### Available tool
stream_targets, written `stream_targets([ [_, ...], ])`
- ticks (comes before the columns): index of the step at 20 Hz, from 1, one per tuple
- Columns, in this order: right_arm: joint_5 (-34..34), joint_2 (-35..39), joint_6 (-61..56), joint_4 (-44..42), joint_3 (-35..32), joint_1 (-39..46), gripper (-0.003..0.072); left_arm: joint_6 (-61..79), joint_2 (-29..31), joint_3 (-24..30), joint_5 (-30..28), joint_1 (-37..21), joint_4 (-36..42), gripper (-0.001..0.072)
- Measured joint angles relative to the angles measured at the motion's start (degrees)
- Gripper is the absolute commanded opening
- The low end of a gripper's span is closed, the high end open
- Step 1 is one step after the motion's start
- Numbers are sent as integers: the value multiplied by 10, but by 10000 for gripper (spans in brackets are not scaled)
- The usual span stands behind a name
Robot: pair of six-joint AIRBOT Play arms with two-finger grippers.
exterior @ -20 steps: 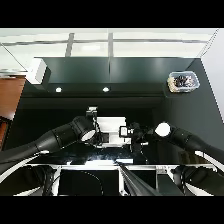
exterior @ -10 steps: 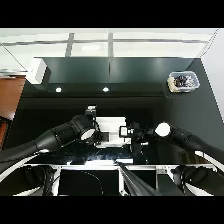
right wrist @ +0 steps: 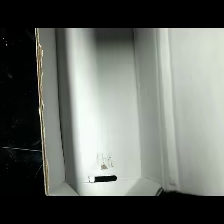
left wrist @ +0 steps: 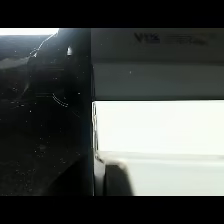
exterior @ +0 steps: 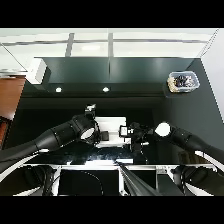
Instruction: Fold the box and place the chain.
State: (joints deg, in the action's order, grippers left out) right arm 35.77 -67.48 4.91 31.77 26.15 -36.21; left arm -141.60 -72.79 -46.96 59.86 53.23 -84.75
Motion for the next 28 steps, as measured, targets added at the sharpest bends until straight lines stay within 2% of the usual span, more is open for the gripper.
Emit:
stream_targets([
  [1,0,0,0,0,0,0,481,0,0,0,-9,0,8,419],
  [3,0,0,0,0,0,0,482,0,0,-1,-2,0,13,416],
  [6,0,0,0,0,0,0,481,0,0,-1,0,0,14,353],
  [12,0,0,0,0,0,0,481,0,-12,-3,9,0,9,344],
  [13,0,0,0,0,0,0,482,0,-14,-5,10,0,9,248],
  [14,0,0,0,0,0,0,482,0,-17,-7,12,0,9,221],
  [19,0,0,0,0,0,0,482,2,-22,-18,22,0,1,212],
  [20,0,0,0,0,0,0,481,2,-22,-19,23,0,1,139],
  [21,0,0,0,0,0,0,482,2,-23,-19,27,0,-1,138],
  [22,0,0,0,0,0,0,482,2,-23,-20,27,0,-1,108],
  [23,-1,0,0,0,0,0,481,2,-23,-20,27,0,-3,31],
  [28,0,0,0,0,0,0,481,2,-24,-21,26,0,-3,23],
])
